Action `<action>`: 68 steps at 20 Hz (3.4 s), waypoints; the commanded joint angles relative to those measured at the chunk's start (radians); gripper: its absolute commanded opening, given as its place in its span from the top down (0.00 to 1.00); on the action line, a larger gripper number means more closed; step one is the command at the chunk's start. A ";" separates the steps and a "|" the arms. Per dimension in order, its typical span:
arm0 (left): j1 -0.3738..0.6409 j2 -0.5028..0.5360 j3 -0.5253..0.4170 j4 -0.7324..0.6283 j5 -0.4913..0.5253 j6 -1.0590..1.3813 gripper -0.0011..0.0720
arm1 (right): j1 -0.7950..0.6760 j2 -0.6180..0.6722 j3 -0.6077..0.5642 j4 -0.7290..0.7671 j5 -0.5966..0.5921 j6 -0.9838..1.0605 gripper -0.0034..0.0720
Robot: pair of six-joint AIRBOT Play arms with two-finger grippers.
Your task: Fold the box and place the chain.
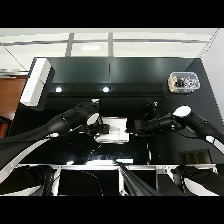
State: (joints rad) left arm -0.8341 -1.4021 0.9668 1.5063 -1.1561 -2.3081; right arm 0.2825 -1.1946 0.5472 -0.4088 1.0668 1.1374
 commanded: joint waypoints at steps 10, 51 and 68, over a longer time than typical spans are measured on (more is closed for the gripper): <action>0.000 0.000 0.000 0.000 0.000 0.000 0.95 | 0.331 -0.023 0.194 -0.542 -0.242 0.664 0.32; 0.000 0.000 0.000 0.000 0.002 0.000 0.95 | 0.568 -0.242 0.448 -0.961 0.048 1.212 0.94; 0.001 0.000 0.000 0.000 0.001 0.000 0.95 | 0.566 -0.026 0.448 -1.023 0.060 1.036 0.60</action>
State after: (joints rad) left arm -0.8341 -1.4017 0.9672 1.5097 -1.1557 -2.3070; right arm 0.8482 -1.3231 0.9943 -1.4132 1.1046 2.2692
